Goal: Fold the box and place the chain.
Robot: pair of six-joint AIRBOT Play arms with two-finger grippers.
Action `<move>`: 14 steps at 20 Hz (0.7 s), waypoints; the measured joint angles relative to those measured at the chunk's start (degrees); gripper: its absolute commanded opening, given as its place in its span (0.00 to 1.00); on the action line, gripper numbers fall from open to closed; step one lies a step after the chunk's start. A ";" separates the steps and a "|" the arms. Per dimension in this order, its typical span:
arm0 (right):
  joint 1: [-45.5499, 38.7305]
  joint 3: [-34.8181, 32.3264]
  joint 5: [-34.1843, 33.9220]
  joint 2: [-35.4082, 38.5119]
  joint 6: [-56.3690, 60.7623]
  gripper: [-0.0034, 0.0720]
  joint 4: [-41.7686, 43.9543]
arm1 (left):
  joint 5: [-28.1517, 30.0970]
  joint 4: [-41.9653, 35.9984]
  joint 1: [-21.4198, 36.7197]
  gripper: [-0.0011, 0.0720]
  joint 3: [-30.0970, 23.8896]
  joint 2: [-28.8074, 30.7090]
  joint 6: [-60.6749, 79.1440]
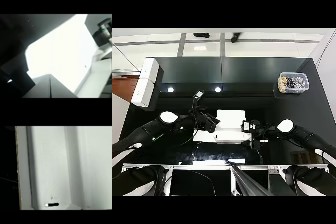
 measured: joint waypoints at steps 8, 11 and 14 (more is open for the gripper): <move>0.00 0.00 0.00 0.00 -0.02 0.74 -0.02 | -1.20 3.78 1.05 0.19 0.92 -0.87 0.13; 0.00 0.00 0.00 0.00 0.00 0.74 0.00 | -2.43 7.98 3.98 0.98 1.33 2.45 -0.11; 0.00 0.00 0.00 0.00 0.00 0.74 0.00 | -6.88 14.62 8.26 0.98 1.51 6.58 -0.28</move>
